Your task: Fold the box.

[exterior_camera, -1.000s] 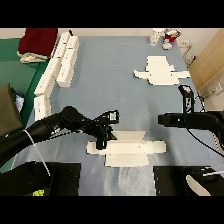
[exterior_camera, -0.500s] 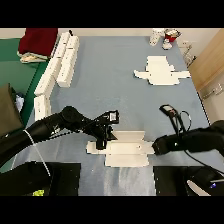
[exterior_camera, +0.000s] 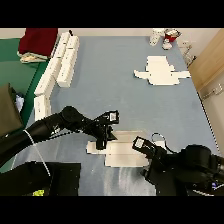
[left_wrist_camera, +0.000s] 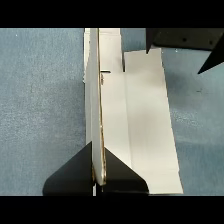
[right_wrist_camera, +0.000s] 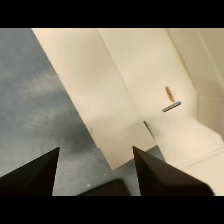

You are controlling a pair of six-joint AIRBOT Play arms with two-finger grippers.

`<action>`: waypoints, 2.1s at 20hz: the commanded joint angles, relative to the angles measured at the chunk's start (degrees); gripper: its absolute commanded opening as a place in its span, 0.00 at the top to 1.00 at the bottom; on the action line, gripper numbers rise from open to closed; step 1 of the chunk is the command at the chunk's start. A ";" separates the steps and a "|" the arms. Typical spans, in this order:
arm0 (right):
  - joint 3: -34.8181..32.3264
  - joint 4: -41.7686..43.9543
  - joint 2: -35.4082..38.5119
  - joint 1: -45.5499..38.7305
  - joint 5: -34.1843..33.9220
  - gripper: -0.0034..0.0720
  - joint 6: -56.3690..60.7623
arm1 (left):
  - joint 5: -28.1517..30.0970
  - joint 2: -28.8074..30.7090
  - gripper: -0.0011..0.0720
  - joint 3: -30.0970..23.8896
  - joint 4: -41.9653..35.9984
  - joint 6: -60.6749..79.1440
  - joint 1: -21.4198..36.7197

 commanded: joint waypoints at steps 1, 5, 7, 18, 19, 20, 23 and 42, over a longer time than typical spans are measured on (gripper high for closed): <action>-0.50 -9.31 -6.56 2.73 4.35 0.00 -0.09 | 0.02 0.02 0.97 0.00 0.00 0.02 -0.04; -0.50 -7.63 -10.71 3.82 7.26 0.01 -1.77 | 0.00 0.02 0.97 0.00 0.00 0.02 -0.04; -0.50 -9.11 -11.21 3.78 8.92 0.01 -1.57 | 0.00 0.02 0.97 0.00 0.00 0.02 -0.04; 4.39 -21.77 -7.98 3.78 3.17 0.01 9.57 | 0.00 0.02 0.97 0.00 -0.02 0.02 -0.04; 4.39 -21.77 -7.98 3.78 2.91 0.01 9.60 | -0.02 0.02 0.97 0.00 -0.02 0.02 -0.04; 4.50 -21.77 -7.98 3.78 2.49 0.01 10.01 | 0.00 0.02 0.97 0.00 -0.02 0.02 -0.04; 6.14 -21.70 -7.96 3.78 -0.39 0.01 10.56 | 0.00 0.02 0.97 0.00 -0.02 0.02 -0.04; 1.66 -2.73 -0.57 -15.30 7.48 0.00 -28.17 | 0.00 0.02 0.97 0.00 -0.02 0.02 -0.04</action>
